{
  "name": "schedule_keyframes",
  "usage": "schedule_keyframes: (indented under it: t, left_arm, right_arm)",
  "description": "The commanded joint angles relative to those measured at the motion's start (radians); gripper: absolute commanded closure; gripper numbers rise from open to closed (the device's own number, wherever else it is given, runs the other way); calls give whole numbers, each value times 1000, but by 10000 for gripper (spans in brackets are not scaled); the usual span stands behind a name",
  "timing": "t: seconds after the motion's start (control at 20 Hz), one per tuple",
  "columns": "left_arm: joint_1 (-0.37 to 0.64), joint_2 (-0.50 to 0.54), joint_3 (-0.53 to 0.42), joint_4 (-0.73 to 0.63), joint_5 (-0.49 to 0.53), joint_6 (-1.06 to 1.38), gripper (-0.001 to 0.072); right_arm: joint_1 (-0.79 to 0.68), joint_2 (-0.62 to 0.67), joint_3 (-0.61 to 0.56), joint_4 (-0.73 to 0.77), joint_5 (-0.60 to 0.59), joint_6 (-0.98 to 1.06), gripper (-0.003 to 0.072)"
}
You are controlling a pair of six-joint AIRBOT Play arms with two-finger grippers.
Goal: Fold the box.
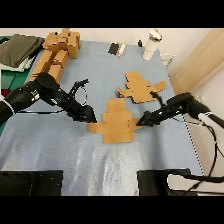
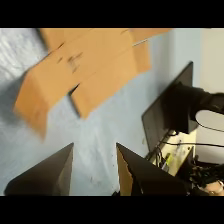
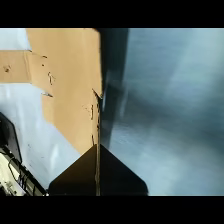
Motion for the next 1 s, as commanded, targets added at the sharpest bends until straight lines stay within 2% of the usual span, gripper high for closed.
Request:
schedule_keyframes:
  t: [0.0,0.2,0.35,0.7,0.8,0.95]
  left_arm:
    - [53,0,0,0,-55,77,303]
    - [140,-3,-13,80,-29,102,303]
    - [182,-30,-31,80,3,153,301]
    - [185,-204,-31,56,94,222,301]
    - [185,-250,-29,4,99,278,301]
    - [184,-306,-19,-128,44,395,302]
  right_arm:
    - [180,96,-144,114,156,-4,684]
    - [351,193,-252,134,371,-18,684]
    - [446,240,-273,132,459,-16,684]
    - [521,243,-273,131,467,6,684]
    - [521,243,-273,131,463,6,684]
    - [520,243,-273,127,459,16,684]
